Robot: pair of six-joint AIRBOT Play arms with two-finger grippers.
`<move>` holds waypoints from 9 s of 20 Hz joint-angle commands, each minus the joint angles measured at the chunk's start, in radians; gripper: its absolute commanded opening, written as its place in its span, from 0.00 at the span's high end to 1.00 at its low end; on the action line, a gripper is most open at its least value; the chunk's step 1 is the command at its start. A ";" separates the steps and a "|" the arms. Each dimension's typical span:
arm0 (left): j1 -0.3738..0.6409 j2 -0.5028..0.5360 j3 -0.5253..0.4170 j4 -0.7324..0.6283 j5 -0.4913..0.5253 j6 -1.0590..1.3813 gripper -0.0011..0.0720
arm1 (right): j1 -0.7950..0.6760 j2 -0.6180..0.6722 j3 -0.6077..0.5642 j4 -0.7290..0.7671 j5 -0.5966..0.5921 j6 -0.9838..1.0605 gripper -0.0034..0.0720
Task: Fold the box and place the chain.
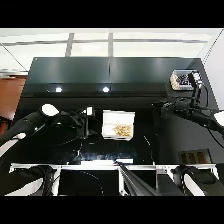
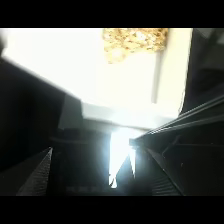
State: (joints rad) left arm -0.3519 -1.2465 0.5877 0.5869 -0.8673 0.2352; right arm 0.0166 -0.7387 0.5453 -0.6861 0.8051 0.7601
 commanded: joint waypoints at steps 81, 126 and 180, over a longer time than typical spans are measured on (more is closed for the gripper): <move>-0.121 -0.071 0.031 -0.068 0.032 0.045 0.49 | 0.521 -0.345 0.175 -0.180 0.134 -0.365 0.25; -0.121 -0.071 0.031 -0.068 0.032 0.045 0.49 | 0.521 -0.345 0.156 -0.187 0.144 -0.344 0.61; -0.121 -0.071 0.031 -0.068 0.032 0.045 0.49 | 0.565 -0.365 0.148 -0.224 0.116 -0.266 0.60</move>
State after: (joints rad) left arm -0.4717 -1.3167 0.6182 0.5186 -0.8341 0.2798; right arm 0.5816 -1.1168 0.6910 -0.9119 0.9123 0.4702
